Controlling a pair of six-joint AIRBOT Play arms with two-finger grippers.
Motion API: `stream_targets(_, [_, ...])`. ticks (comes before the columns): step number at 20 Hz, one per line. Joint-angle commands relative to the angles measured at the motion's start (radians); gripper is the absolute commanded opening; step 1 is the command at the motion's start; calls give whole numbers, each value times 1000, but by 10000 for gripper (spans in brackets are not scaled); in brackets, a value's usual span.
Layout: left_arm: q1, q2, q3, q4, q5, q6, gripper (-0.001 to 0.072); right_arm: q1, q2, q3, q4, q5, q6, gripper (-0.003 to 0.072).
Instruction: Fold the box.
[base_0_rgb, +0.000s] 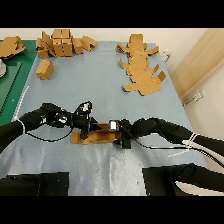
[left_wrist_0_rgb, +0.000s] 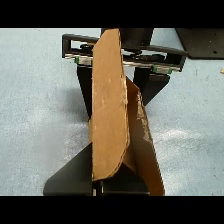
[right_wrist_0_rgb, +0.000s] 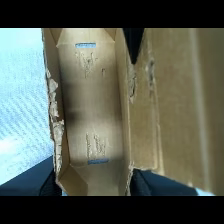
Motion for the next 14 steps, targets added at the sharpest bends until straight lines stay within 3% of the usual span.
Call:
stream_targets(1, [1,1,0,0,0,0,12,1,-1,-1,-6,-1,0,438])
stream_targets(14, [1,0,0,-25,14,0,12,1,-1,-1,-8,-1,0,438])
